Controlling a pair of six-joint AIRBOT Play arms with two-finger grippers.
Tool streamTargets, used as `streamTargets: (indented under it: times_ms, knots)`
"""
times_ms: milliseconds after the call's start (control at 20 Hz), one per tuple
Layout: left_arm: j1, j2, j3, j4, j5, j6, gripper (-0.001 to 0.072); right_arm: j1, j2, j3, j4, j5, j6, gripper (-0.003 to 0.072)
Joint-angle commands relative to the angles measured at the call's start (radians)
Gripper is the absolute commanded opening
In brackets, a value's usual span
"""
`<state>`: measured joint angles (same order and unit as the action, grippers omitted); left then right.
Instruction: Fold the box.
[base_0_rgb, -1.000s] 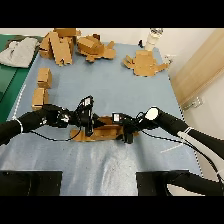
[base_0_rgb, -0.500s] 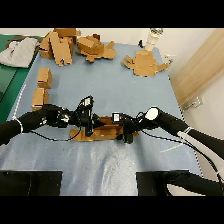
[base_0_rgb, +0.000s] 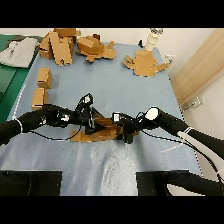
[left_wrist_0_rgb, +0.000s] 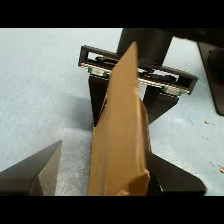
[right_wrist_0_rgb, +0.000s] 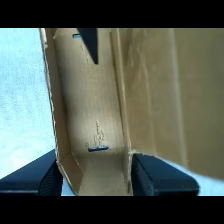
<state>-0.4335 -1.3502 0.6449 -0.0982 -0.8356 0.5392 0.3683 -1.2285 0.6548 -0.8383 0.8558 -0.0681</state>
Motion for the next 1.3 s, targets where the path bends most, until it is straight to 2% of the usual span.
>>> streamTargets:
  times_ms: [0,200,350,500,1250]
  knots:
    - [-0.001,0.011,0.001,0.018,0.017,-0.039,0.0608,0.001,0.0,0.0,0.001,0.0,0.0,0.0519]
    - [-0.001,0.056,0.001,0.027,0.035,-0.04,0.0607,0.001,0.0,0.0,0.002,0.001,0.0,0.052]
    - [-0.002,0.048,0.001,0.075,0.051,-0.045,0.0607,0.001,0.0,0.0,0.009,0.0,0.0,0.0522]
    - [-0.002,0.034,-0.001,0.08,0.051,-0.066,0.0606,0.001,0.0,0.0,0.009,0.0,0.0,0.0594]
    - [-0.003,0.033,0.0,0.079,0.05,-0.065,0.0588,0.001,0.0,0.0,0.033,0.028,-0.004,0.0601]
